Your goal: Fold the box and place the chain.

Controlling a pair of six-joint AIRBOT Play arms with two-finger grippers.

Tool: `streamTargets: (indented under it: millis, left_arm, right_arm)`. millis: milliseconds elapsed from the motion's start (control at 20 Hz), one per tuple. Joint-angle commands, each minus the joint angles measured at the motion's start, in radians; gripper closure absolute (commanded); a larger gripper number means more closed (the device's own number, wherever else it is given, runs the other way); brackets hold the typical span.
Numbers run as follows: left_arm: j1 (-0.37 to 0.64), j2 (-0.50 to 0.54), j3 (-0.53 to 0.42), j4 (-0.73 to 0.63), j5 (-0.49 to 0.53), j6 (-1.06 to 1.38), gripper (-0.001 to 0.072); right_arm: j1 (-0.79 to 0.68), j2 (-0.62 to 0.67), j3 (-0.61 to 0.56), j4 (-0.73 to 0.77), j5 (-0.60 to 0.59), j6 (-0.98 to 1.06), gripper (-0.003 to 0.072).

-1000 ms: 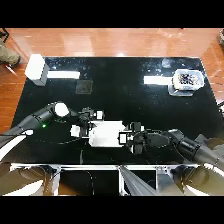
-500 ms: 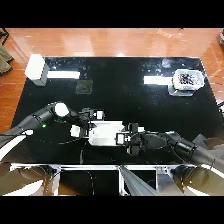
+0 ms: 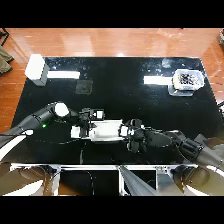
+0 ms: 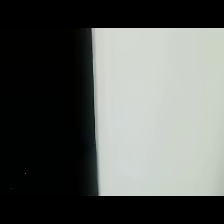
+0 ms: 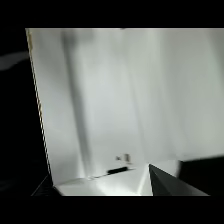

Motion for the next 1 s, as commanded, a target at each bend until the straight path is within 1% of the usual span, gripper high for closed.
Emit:
streamTargets:
  millis: [0, 250, 650, 950]
  left_arm:
    - [0.000, 0.001, 0.000, 0.001, 0.000, 0.000, 0.0689]
    - [0.000, 0.001, 0.000, 0.001, 0.000, 0.000, 0.0690]
    - [0.000, 0.001, 0.003, 0.002, 0.000, 0.003, 0.0690]
    - [-0.004, 0.003, 0.003, 0.010, 0.003, 0.060, 0.0691]
  right_arm:
    - [-0.030, 0.025, 0.001, 0.002, -0.002, 0.012, -0.0008]
    - [-0.029, 0.025, 0.003, 0.003, -0.001, 0.009, -0.0008]
    - [-0.033, 0.013, 0.015, 0.014, 0.060, -0.022, -0.0008]
    - [-0.042, -0.008, 0.022, 0.024, 0.058, -0.023, -0.0008]
